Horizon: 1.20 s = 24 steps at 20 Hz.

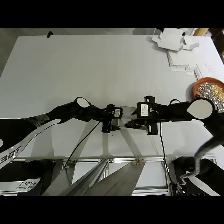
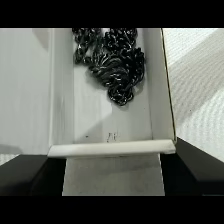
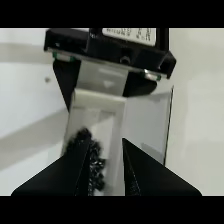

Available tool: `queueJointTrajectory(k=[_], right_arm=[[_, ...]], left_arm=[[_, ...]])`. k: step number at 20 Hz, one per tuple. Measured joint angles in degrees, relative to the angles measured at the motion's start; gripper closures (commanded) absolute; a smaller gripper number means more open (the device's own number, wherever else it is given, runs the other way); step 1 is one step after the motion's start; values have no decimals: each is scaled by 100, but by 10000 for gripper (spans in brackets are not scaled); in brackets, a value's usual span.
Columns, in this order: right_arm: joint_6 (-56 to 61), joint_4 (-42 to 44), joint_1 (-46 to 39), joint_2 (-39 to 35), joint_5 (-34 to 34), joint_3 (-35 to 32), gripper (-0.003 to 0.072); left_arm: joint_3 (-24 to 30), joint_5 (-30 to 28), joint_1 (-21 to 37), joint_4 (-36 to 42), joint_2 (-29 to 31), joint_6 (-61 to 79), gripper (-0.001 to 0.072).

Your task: Fold the box and place the chain.

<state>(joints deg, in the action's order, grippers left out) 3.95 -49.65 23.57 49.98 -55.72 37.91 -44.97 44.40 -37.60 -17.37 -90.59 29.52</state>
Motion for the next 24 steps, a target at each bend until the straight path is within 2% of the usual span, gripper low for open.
queueJointTrajectory(k=[3,7,12,16,24], right_arm=[[35,-734,-278,-142,-219,267,458],[-81,-1405,-1316,-197,-490,487,458],[-409,-1939,-2581,358,-514,544,458],[-549,-2221,-2922,1069,-363,555,459],[-1217,-2371,-3038,2345,-87,560,459]], left_arm=[[0,0,0,0,0,-2,206],[0,-2,0,0,0,-2,206],[0,-2,0,0,0,-2,206],[0,-2,0,0,0,0,206],[0,0,0,0,0,-2,206]])
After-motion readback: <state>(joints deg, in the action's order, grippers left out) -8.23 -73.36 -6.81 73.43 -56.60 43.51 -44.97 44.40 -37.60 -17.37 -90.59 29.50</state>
